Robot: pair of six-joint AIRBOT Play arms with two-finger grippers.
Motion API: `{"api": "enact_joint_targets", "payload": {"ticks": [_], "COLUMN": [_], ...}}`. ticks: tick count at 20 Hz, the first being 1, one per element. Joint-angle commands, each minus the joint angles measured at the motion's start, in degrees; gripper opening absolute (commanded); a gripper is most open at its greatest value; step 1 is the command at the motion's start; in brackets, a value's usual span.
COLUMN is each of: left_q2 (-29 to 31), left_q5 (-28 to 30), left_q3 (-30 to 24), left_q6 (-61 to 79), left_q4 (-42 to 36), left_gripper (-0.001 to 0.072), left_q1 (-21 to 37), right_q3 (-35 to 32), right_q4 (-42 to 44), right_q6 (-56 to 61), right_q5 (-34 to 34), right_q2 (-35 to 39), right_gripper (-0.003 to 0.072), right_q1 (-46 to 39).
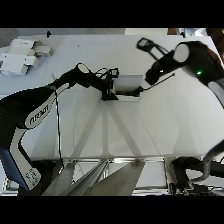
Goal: Fold the box and place the chain.
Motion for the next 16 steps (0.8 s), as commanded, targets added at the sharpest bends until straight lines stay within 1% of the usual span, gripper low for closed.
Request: {"api": "enact_joint_targets", "payload": {"ticks": [1, 2, 4, 6, 8, 10, 13, 16], "left_q2": [0.02, 0.02, 0.02, 0.02, 0.02, 0.02, 0.02, 0.02], "left_q5": [0.00, 0.00, 0.00, 0.00, 0.00, 0.00, 0.00, 0.00], "left_q3": [0.00, 0.00, 0.00, 0.00, 0.00, 0.00, 0.00, 0.00], "left_q6": [0.02, 0.02, 0.02, 0.00, 0.02, 0.00, 0.00, 0.02], "left_q4": [0.00, 0.00, 0.00, 0.00, 0.00, 0.00, 0.00, 0.00], "left_gripper": [0.0378, 0.0378, 0.0378, 0.0378, 0.0378, 0.0378, 0.0378, 0.0378], "left_q1": [0.04, 0.04, 0.04, 0.04, 0.04, 0.04, 0.04, 0.04], "right_q3": [0.00, 0.00, 0.00, 0.02, 0.02, 0.02, 0.02, 0.02], "right_q4": [-4.90, -7.28, -10.14, -10.12, -10.14, -10.14, -10.12, -10.12], "right_q6": [6.97, 10.05, 12.00, 13.27, 17.62, 19.61, 20.90, 23.04], "right_q5": [0.79, 0.87, 0.50, -1.73, -3.50, -4.07, -7.50, -8.85], "right_q2": [-2.05, -3.58, -7.02, -10.58, -13.09, -14.53, -15.28, -16.22], "right_gripper": [0.0274, 0.0305, 0.0306, 0.0313, 0.0318, 0.0319, 0.0319, 0.0320], "right_q1": [-6.05, -6.71, -6.88, -6.84, -6.84, -6.84, -6.84, -6.84]}}
